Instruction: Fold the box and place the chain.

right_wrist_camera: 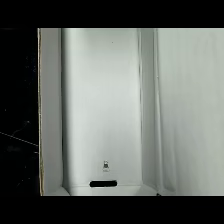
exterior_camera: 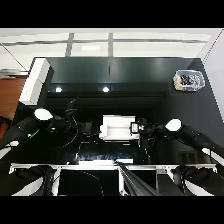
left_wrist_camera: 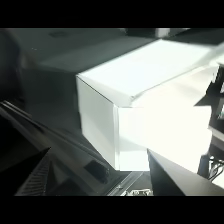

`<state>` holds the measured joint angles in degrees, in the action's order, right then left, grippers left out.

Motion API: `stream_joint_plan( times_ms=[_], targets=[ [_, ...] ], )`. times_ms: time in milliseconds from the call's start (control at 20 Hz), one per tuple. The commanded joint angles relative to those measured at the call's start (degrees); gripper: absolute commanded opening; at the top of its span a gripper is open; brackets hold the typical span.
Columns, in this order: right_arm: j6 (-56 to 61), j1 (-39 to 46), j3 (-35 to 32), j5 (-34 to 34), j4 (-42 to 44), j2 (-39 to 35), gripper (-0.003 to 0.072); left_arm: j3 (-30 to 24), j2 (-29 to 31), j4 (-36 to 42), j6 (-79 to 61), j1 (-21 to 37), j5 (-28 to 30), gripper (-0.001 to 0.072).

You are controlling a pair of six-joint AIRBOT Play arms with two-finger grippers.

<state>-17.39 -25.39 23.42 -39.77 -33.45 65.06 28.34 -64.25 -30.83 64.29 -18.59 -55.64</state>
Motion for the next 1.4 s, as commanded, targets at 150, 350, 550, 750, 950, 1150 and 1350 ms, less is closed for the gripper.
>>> stream_joint_plan(
  times_ms=[150, 350, 550, 750, 950, 1150, 1350],
  targets=[
    [0.0, 0.0, 0.0, 0.0, 0.0, 0.0, 0.0461, 0.1, 0.3, -0.2, 6.3, -10.7, 13.5, 0.0705],
    [0.0, 0.0, 0.0, 0.0, 0.0, 0.0, 0.0461, 0.1, 0.3, -0.2, 8.6, -14.7, 19.3, 0.0684],
    [0.0, 0.0, 0.0, 0.1, 0.0, 0.0, 0.0461, 0.3, 0.3, -3.3, 14.6, -16.6, 20.9, 0.0682],
    [0.0, 0.0, 0.0, 0.4, 0.0, 0.0, 0.0461, 4.4, 0.2, -24.6, 33.4, -21.9, 20.7, 0.068],
    [0.0, 0.0, 0.0, 0.4, 0.0, 0.0, 0.0461, 10.1, -1.3, -41.6, 51.3, -26.2, 15.0, 0.0623],
    [0.0, 0.0, 0.0, 0.5, 0.0, 0.0, 0.0461, 15.0, -5.2, -46.8, 57.0, -28.7, 9.3, 0.0524],
    [0.0, 0.0, 0.0, 0.9, 0.0, 0.0, 0.0461, 19.6, -10.4, -48.8, 62.2, -29.9, 3.9, 0.0524]
  ],
)
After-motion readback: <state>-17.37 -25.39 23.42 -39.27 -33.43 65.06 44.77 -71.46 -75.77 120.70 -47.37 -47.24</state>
